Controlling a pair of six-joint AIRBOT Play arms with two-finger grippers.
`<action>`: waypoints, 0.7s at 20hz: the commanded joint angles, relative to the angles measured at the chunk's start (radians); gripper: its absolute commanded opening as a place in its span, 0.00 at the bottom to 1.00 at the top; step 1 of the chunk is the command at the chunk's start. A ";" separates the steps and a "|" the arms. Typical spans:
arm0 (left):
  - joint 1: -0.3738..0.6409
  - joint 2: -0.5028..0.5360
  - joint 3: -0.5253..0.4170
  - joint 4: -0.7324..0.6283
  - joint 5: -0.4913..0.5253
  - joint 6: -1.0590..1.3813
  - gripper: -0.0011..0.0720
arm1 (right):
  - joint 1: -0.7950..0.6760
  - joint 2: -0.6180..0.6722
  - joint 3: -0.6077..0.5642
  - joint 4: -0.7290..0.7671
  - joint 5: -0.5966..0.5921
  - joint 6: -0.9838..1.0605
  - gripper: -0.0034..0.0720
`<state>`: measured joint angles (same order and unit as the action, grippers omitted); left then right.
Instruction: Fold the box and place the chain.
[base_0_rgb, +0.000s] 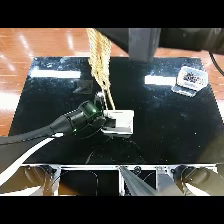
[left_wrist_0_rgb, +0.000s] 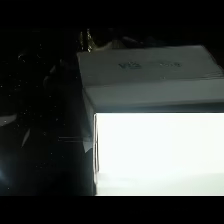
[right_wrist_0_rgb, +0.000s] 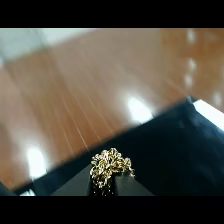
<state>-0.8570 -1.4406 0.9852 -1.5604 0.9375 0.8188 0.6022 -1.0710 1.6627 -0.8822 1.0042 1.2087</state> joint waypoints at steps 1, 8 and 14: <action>0.001 0.000 0.000 0.005 0.000 0.000 0.04 | 0.000 0.060 -0.038 -0.197 0.103 0.129 0.08; 0.001 0.000 0.000 0.007 -0.003 0.000 0.04 | 0.000 0.226 -0.211 -0.302 0.163 0.256 0.08; 0.001 0.000 0.000 0.007 -0.003 0.000 0.05 | 0.000 0.221 -0.383 -0.297 0.020 0.277 0.07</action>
